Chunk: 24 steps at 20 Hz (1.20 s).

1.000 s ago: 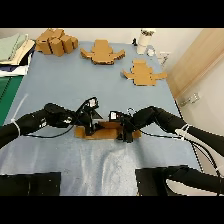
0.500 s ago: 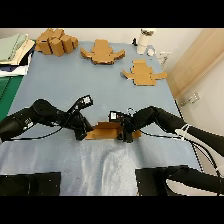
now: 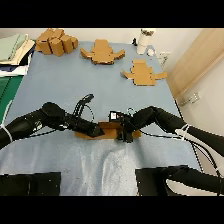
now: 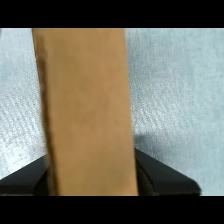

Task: Fold the box.

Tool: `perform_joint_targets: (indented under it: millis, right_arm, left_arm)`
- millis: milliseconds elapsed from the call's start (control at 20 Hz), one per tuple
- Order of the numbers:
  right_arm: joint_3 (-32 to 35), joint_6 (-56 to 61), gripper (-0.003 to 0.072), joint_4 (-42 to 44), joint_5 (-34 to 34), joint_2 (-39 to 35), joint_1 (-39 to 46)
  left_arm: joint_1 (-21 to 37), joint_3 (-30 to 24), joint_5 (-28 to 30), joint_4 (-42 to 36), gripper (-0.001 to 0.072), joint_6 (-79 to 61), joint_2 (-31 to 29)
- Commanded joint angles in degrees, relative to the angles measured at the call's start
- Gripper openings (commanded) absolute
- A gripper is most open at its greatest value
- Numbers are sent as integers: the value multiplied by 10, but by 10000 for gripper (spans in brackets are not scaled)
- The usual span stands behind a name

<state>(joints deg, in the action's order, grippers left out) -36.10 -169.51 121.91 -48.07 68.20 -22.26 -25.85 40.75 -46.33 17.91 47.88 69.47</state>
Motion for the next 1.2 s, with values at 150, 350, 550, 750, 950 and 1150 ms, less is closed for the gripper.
perform_joint_targets:
  millis: [150,350,550,750,950,1150]
  right_arm:
    - [0,0,510,0,0,0,0]
    - [0,0,510,0,-2,0,0]
    - [0,0,510,0,-5,0,0]
    - [0,0,510,0,-5,0,0]
    - [0,0,510,0,-4,0,0]
    - [0,0,510,0,-5,0,0]
  left_arm:
    - [5,2,81,-154,13,27,14]
    - [5,2,131,-156,13,45,14]
    - [5,2,159,-149,12,45,24]
    - [5,9,158,-134,12,45,65]
    - [5,34,156,-113,11,47,103]
    - [5,52,151,-17,11,115,122]
